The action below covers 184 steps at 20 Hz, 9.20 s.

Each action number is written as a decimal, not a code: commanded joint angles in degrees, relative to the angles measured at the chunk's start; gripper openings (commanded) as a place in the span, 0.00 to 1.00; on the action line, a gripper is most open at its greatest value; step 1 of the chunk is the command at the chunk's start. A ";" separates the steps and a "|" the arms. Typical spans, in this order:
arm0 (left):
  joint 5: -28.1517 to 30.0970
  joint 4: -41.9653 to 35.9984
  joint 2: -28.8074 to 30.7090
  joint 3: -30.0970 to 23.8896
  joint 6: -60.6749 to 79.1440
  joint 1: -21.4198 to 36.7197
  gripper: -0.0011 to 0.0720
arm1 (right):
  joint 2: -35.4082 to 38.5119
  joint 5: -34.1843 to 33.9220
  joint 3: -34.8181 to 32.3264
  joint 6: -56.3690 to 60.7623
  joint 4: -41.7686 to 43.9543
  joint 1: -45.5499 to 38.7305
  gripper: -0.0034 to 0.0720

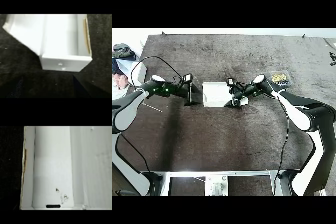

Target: Fold the box and place the chain.

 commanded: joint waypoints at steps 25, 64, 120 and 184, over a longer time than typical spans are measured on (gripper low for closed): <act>-0.17 -4.90 -2.43 0.70 5.95 -2.56 1.00 | -0.02 0.02 0.04 0.02 0.02 0.00 0.63; 3.67 0.83 -3.72 4.48 3.32 -5.33 0.98 | -0.02 0.02 0.04 0.02 0.02 0.00 0.63; 0.74 -0.11 -6.95 5.95 4.85 -5.35 0.51 | -0.02 0.00 0.04 0.02 0.02 0.00 0.63; 1.60 -0.26 -6.82 5.97 4.87 -5.35 0.49 | 9.90 -5.64 0.02 17.62 8.76 -0.50 0.06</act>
